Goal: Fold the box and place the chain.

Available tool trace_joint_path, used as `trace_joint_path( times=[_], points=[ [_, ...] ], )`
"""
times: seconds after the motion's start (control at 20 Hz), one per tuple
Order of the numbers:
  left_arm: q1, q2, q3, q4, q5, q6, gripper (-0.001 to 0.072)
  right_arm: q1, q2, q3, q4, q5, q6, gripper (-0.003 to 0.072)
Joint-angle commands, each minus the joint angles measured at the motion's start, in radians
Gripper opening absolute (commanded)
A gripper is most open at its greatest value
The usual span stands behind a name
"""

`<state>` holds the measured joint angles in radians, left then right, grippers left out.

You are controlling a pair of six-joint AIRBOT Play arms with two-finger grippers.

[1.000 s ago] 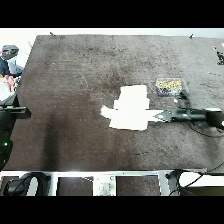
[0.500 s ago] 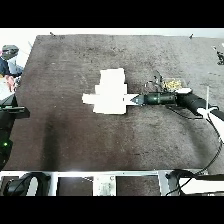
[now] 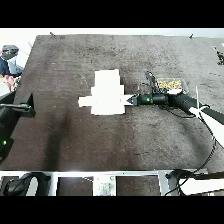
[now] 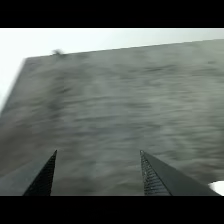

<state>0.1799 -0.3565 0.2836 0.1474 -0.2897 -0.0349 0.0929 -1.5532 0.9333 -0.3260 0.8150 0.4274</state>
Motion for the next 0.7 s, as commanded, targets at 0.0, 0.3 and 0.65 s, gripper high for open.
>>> trace_joint_path(
  times=[0.0,0.3,0.65],
  points=[
    [0.000,-0.148,0.121,-0.055,-0.163,0.036,0.0578,0.003,-0.002,0.001,-0.002,-0.027,-0.009,0.0009],
    [0.000,-0.586,0.428,-0.066,-0.438,0.018,0.0577,0.003,-0.003,-0.001,0.001,-0.027,-0.009,0.0009],
    [-0.080,-1.113,0.879,0.033,-0.760,-0.078,0.0580,0.005,-0.002,-0.049,0.088,-0.073,-0.098,0.0009]
  ],
)
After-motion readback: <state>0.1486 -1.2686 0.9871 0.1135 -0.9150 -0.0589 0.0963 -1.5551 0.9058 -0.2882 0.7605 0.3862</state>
